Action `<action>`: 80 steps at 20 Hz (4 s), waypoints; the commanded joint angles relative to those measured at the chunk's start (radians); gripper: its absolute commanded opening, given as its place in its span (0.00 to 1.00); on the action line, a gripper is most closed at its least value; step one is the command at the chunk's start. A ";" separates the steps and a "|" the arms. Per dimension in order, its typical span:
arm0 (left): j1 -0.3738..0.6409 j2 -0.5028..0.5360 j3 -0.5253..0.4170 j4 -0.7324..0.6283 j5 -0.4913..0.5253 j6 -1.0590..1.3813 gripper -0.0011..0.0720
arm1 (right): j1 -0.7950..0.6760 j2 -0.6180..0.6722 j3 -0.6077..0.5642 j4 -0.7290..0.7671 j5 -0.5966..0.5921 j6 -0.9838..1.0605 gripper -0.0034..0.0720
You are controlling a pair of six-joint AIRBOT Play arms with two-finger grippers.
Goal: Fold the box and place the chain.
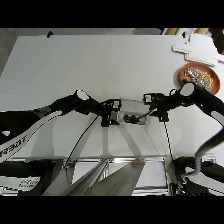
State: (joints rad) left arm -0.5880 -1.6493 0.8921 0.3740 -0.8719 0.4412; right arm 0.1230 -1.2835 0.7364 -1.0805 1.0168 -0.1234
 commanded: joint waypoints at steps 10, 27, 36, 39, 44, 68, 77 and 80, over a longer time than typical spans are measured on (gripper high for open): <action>0.000 0.001 0.001 0.000 0.000 0.000 0.30 | 0.006 0.320 -0.166 -0.093 0.051 0.283 0.07; 0.000 0.001 0.001 0.000 0.000 0.000 0.30 | 0.480 0.534 -0.165 0.178 -0.390 0.730 0.07; 0.000 0.001 0.001 0.000 0.000 0.000 0.30 | 0.437 0.341 -0.165 0.072 -0.380 0.886 0.30; 0.000 0.001 0.001 0.000 0.000 0.000 0.30 | 0.370 0.401 -0.143 0.047 -0.289 0.859 0.32; 0.000 0.001 0.001 0.000 0.000 0.000 0.30 | 0.148 0.570 -0.121 0.092 -0.205 0.454 0.31; 0.001 0.001 0.001 0.000 0.000 0.000 0.30 | -0.032 0.160 -0.236 0.198 -0.251 -0.237 0.34; 0.000 0.001 0.001 0.000 0.000 0.000 0.30 | -0.010 0.313 -0.253 0.002 -0.182 0.168 0.07; 0.001 0.001 0.001 0.000 0.000 0.000 0.30 | 0.002 0.490 -0.253 -0.003 -0.080 0.340 0.07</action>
State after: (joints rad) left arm -0.5880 -1.6493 0.8921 0.3744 -0.8719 0.4412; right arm 0.1143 -0.9264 0.4835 -1.0485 0.8532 0.0307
